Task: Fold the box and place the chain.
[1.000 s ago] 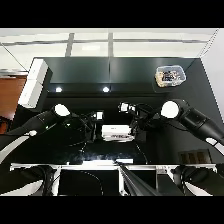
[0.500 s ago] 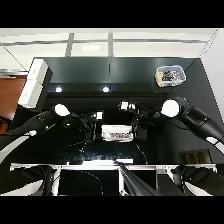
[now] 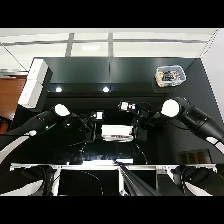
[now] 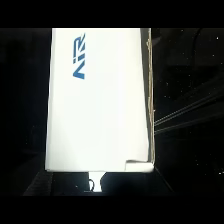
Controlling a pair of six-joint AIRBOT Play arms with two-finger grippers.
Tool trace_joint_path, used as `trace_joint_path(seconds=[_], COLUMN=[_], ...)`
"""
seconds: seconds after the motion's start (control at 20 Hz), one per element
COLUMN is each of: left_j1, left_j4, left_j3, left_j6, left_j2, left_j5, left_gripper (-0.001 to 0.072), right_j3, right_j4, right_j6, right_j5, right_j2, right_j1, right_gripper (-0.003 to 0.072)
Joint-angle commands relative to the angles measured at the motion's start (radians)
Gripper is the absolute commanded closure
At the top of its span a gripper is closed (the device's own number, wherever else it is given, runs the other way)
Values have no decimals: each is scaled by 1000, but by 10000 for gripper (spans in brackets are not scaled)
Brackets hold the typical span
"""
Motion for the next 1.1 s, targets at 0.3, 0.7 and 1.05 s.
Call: trace_joint_path(seconds=[0.3,0.7,1.05], left_j1=[1,1,1], left_j4=[0,0,0], left_j3=[0,0,0], left_j6=[0,0,0], left_j2=[0,0,0], left_j5=[0,0,0], left_gripper=[359,359,359], right_j3=[1,-1,-2], right_j4=[-6,-6,-6], right_j6=[2,3,3], right_j5=[13,17,23], right_j2=[0,0,0], right_j1=[1,1,1], right_gripper=[270,349,347])
